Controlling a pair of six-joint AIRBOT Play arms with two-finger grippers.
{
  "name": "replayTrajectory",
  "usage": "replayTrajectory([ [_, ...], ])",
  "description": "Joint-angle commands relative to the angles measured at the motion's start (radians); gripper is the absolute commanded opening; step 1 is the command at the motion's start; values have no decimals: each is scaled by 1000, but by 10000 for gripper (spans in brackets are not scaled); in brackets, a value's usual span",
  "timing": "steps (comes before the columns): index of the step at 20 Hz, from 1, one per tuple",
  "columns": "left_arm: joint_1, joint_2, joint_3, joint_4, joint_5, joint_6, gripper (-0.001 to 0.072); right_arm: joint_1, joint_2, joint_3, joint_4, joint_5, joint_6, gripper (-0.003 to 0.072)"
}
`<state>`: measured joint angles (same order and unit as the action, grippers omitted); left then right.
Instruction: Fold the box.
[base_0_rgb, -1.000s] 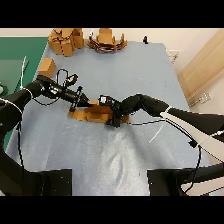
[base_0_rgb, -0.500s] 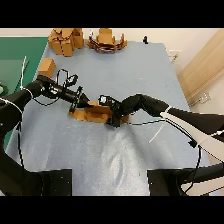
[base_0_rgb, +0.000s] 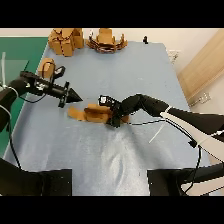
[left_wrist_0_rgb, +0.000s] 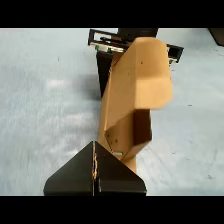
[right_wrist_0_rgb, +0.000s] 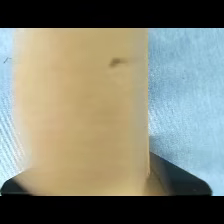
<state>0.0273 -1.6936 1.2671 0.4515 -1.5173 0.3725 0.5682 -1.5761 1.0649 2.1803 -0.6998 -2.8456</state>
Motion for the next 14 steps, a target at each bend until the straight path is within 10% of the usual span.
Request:
replayTrajectory([
  [1, 62, 80, -39, 37, -27, -50, 7, -1, -1, 0, -3, -2, -19, 74],
  [9, -132, 230, -227, 41, 39, -163, 8, -1, -1, 0, -3, -6, -20, 75],
  [14, -342, 219, -212, 4, 639, -187, 8, -1, -1, 0, -3, -16, -20, 75],
])
